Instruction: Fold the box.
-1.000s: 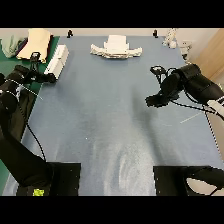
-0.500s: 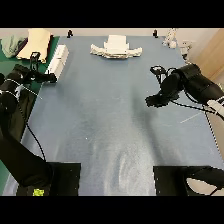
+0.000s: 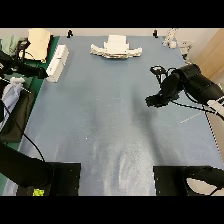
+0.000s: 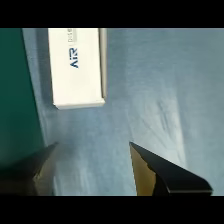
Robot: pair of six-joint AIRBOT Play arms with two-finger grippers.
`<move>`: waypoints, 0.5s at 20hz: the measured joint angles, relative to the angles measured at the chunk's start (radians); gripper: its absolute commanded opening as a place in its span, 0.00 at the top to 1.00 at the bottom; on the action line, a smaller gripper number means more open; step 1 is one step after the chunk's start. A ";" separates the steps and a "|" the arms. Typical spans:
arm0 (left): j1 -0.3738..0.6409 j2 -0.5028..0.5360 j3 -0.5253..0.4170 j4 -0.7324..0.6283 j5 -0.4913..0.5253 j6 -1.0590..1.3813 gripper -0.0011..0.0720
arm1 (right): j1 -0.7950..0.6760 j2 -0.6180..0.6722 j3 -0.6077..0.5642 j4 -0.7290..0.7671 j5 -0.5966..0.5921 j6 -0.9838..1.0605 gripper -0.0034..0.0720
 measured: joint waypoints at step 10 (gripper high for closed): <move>-0.073 0.201 -0.079 0.008 -0.473 -0.246 0.98 | 0.000 0.000 0.000 0.000 0.000 0.000 0.94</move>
